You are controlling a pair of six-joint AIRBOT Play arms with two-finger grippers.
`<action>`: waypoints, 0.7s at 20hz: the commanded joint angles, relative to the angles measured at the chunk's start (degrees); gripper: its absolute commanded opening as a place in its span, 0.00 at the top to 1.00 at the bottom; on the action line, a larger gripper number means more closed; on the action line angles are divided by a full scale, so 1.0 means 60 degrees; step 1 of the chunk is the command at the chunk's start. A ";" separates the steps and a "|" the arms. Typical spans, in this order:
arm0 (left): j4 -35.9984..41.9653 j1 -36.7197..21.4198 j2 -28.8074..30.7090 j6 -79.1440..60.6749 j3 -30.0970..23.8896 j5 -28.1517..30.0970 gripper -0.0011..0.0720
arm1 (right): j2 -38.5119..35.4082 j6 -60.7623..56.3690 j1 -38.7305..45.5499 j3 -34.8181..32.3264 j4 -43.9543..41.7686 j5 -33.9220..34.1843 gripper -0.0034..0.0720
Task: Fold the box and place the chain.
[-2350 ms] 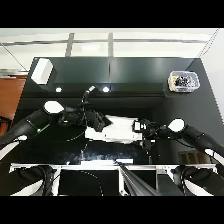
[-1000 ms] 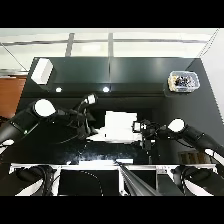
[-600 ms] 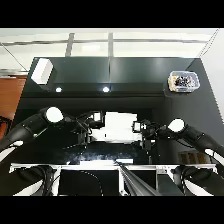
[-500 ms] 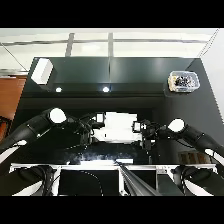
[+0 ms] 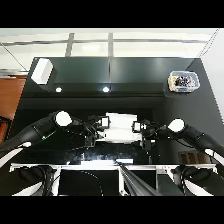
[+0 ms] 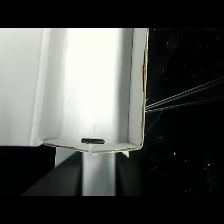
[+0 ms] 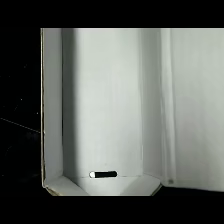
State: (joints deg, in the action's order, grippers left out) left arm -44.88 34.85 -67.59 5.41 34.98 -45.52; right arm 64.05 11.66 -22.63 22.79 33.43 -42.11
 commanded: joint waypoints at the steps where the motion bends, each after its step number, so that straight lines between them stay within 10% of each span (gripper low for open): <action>1: 0.0255 0.0084 -0.0011 -0.0055 -0.0004 0.0197 0.81 | 0.0004 0.0000 0.0000 0.0000 -0.0004 0.0004 0.47; 14: 0.1982 0.0087 -0.0616 -0.0233 -0.0004 0.0306 0.79 | 0.0004 -0.0007 0.0000 0.0000 -0.0029 0.0029 0.47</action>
State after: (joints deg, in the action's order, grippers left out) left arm -34.09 35.33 -71.05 4.16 34.98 -43.57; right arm 64.05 11.66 -22.63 22.79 33.39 -41.95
